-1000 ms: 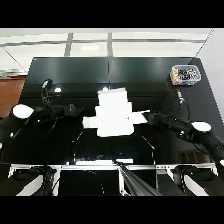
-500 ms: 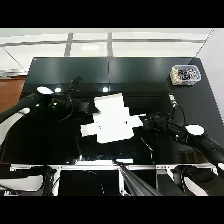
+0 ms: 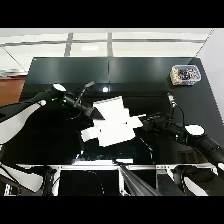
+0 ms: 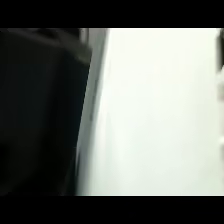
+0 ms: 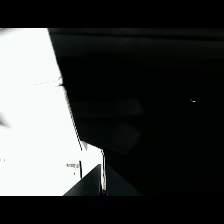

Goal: Fold the box and place the chain.

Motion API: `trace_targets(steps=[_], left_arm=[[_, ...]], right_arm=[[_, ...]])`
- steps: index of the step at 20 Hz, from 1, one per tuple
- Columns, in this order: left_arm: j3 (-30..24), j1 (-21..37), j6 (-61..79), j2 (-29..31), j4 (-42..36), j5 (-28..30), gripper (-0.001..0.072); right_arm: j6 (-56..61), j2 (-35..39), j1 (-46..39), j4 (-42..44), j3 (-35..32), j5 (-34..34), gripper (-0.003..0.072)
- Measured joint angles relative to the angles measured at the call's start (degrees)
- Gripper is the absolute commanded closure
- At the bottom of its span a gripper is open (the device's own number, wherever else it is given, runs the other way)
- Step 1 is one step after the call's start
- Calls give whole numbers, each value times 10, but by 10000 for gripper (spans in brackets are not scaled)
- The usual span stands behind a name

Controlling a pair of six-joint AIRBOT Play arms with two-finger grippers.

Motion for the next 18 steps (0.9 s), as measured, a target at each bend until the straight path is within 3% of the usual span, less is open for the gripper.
trace_targets(steps=[1,2,3,4,5,6,9,12,15,18], left_arm=[[5,-5,1,-1,17,-8,549],[10,-9,2,-2,32,-11,646],[14,-11,2,-4,43,-14,680],[17,-13,2,-4,52,-20,680],[22,-15,2,-4,59,-24,681],[26,-16,2,-5,64,-24,682],[37,-17,-9,5,76,-31,684],[19,-25,-15,51,83,-18,684],[-39,-43,16,134,79,86,678],[-85,-77,145,190,77,188,679]], right_arm=[[0,0,0,0,0,0,669],[-1,0,0,-1,0,1,668],[-1,0,0,-1,0,2,660],[-1,0,0,-1,0,2,422],[1,0,0,0,0,1,28],[1,0,0,-1,1,1,-22],[0,1,-9,-22,28,23,-22],[0,1,-31,-101,107,108,-22],[-1,1,-43,-249,178,200,-22],[-1,0,-48,-383,197,248,-21]])
